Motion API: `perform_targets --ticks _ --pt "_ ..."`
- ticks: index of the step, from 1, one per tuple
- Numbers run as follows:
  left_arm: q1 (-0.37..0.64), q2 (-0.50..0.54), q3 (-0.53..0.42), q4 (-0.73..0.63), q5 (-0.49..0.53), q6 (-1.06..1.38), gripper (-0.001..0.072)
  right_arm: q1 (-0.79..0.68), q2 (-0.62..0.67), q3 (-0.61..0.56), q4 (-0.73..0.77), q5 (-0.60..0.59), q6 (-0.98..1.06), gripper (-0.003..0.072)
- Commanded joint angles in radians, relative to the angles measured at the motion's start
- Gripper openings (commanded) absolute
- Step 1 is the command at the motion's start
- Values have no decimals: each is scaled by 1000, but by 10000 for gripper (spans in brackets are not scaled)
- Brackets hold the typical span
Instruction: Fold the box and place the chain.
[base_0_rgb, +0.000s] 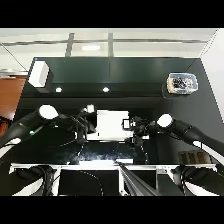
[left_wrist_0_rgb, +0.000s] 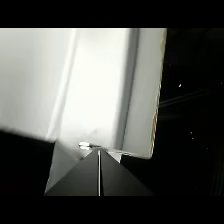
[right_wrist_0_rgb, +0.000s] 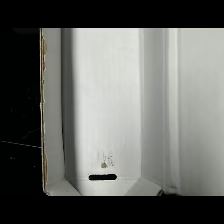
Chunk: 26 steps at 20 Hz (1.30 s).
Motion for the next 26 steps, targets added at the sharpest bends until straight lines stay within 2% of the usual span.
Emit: perform_targets --ticks 1,4,5,8,10,13,16,18,22,26 --pt "195 145 1 52 -107 -224 24 1 -1 0 0 8 0 137" --pt "411 204 1 79 -264 -449 24 1 -1 0 0 8 0 137" --pt "465 203 0 79 -280 -459 24 1 -1 0 0 8 0 137" --pt "591 201 -50 93 -224 -835 24 1 -1 0 0 12 0 136" --pt "629 200 -116 92 -205 -947 24 1 -1 0 0 12 0 137" --pt "647 145 -205 87 -229 -1054 24 1 -1 0 0 12 0 136" --pt "644 47 -269 -6 -224 -1026 24 1 -1 0 0 13 0 137" --pt "616 -2 -278 -78 -214 -951 24 1 -1 0 0 15 0 137" --pt "521 -74 -278 -142 -106 -937 24 1 -1 0 0 15 0 137" --pt "430 -116 -278 -192 -115 -850 24 1 -1 0 0 15 0 137"
